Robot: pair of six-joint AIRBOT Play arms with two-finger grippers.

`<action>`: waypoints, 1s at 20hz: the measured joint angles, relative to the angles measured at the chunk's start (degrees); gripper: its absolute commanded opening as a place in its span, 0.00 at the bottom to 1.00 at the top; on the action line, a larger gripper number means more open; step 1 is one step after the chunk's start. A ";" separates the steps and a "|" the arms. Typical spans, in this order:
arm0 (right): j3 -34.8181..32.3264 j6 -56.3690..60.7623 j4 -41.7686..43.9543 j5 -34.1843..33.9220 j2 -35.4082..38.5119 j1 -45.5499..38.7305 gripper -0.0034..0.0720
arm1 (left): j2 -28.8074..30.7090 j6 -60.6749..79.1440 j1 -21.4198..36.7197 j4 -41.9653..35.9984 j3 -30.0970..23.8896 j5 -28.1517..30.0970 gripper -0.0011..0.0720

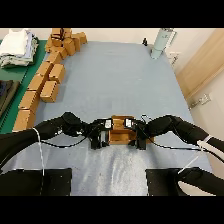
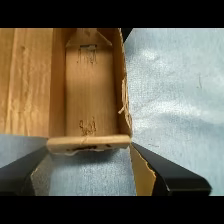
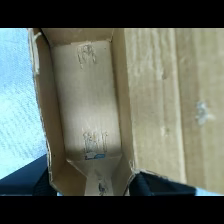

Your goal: Fold the box.

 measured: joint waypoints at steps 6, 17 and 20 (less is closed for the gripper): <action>0.00 0.00 0.00 0.00 0.00 0.00 0.75 | -0.42 -3.43 -2.73 0.07 0.35 4.24 0.96; 0.00 0.00 0.00 0.00 0.00 0.00 0.75 | -0.76 -6.19 -5.38 1.29 0.76 6.05 0.82; 0.00 -0.02 -0.02 -0.07 0.00 0.00 0.75 | -0.92 -6.29 -5.55 1.36 0.94 6.19 0.73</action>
